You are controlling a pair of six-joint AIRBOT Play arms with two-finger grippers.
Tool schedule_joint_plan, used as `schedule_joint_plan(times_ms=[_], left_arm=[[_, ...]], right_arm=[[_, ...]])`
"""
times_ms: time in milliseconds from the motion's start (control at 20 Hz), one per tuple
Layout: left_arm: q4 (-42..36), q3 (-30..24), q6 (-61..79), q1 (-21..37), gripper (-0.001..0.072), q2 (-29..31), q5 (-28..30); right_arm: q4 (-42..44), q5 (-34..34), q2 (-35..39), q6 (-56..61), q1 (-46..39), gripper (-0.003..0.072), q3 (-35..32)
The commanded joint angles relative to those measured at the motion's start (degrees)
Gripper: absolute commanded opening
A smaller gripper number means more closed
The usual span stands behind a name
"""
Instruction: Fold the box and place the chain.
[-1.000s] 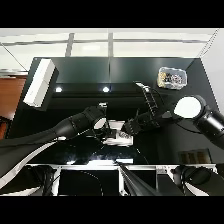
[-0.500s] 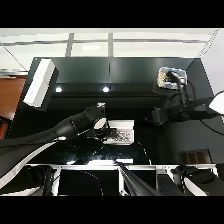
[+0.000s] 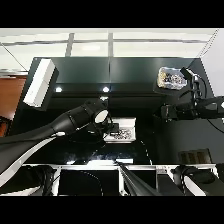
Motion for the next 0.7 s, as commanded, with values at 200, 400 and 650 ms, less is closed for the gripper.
schedule_joint_plan(times_ms=[200,400,650], left_arm=[[1.90,4.92,35.26,3.48,0.0547,6.34,-22.32],[0.59,-0.81,40.04,11.45,0.0547,16.68,-18.01],[-13.64,-20.72,56.83,29.11,0.0547,22.95,-8.57]], right_arm=[[-0.11,-0.33,0.07,0.31,-0.22,0.0374,-0.04],[-1.42,-0.28,0.07,0.33,-0.22,0.0374,-0.04],[-1.40,-0.39,0.07,0.33,-0.22,0.0374,-0.04]])
